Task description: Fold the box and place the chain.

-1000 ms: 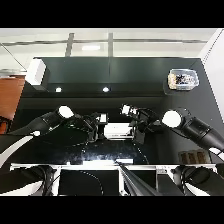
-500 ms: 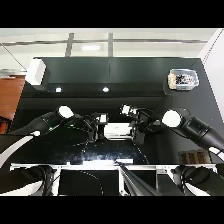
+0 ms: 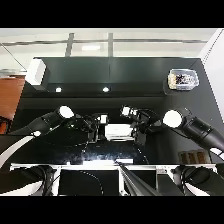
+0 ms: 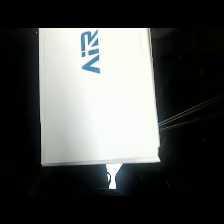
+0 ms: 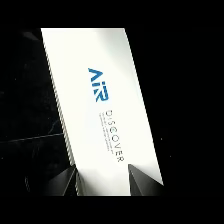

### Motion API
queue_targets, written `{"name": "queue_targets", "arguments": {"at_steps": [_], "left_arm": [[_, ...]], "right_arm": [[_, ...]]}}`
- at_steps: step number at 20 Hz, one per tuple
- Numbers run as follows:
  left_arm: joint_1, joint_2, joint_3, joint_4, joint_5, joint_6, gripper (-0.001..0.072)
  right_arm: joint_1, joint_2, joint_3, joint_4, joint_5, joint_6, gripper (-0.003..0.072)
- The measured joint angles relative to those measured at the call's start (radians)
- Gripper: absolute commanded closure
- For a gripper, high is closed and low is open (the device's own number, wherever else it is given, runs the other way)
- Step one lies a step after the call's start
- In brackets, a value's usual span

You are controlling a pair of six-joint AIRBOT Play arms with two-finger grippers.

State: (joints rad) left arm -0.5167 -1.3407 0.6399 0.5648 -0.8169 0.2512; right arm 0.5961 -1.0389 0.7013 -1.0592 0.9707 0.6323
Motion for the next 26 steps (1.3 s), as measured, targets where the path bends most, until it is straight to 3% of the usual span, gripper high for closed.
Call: {"name": "queue_targets", "arguments": {"at_steps": [9,10,12,15,18,22,26], "left_arm": [[0.0,0.0,0.0,0.003,0.005,0.0,0.0228],[0.0,0.0,0.0,0.003,0.005,0.0,0.0228],[0.0,0.0,0.0,0.003,0.005,0.0,0.0228],[0.0,0.0,0.0,0.003,0.005,0.0,0.0228],[0.0,0.0,0.0,0.003,0.005,0.001,0.0228],[0.0,0.0,0.0,0.003,0.004,0.002,0.0228],[0.0,0.0,0.0,0.003,0.004,0.003,0.0228]], "right_arm": [[-0.011,0.022,0.033,0.007,-0.009,0.061,0.0294],[-0.023,0.032,0.041,0.007,-0.005,0.102,0.0338],[-0.064,0.053,0.052,0.008,0.014,0.21,0.0651],[-0.134,0.07,0.049,0.019,0.07,0.386,0.0653],[-0.169,0.061,0.01,0.15,0.089,0.518,0.0653],[-0.17,-0.011,-0.032,0.432,0.079,0.535,0.0652],[-0.157,-0.097,-0.044,0.555,0.049,0.523,0.0652]]}}
